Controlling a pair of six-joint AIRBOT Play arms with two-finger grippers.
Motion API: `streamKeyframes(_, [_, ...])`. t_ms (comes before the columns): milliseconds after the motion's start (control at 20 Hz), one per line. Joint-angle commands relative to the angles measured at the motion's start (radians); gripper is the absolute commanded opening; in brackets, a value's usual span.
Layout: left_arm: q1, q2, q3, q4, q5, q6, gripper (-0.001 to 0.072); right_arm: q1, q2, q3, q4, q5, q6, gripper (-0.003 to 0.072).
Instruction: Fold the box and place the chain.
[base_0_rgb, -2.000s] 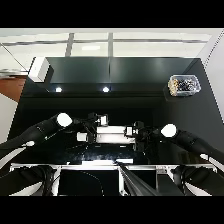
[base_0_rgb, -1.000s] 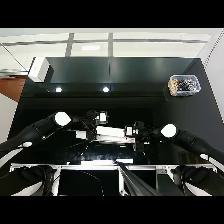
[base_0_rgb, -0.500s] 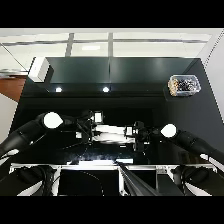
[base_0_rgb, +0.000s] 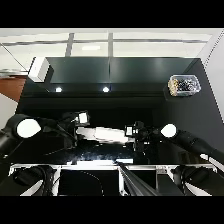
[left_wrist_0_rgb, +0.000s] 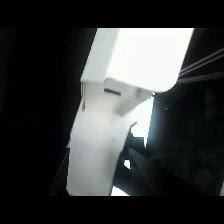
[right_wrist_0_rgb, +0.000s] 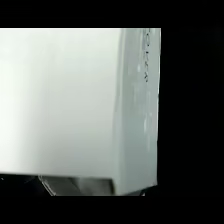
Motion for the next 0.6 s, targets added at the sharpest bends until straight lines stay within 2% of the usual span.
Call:
streamKeyframes(0, [0.021,0.054,-0.002,0.024,-0.182,-0.246,0.0428,0.0,0.0,0.0,-0.004,0.005,-0.001,0.0415])
streamKeyframes(50, [0.021,0.053,-0.009,-0.023,-0.209,-0.269,0.0326,0.0,0.0,0.0,-0.004,0.005,-0.001,0.0415])
streamKeyframes(150, [0.021,0.052,-0.029,-0.145,-0.222,-0.266,0.0038,0.0,0.0,0.0,-0.004,0.005,-0.001,0.0415])
streamKeyframes(250, [0.021,0.052,-0.058,-0.283,-0.166,-0.265,0.0024,0.0,0.0,0.0,-0.004,0.005,-0.001,0.0415])
streamKeyframes(350, [0.021,0.052,-0.097,-0.397,-0.032,-0.259,0.0024,0.0,0.0,0.0,-0.004,0.005,-0.001,0.0415])
streamKeyframes(550, [0.0,0.048,-0.148,-0.431,0.283,-0.23,0.0024,0.0,0.0,0.0,-0.004,0.005,-0.001,0.0415])
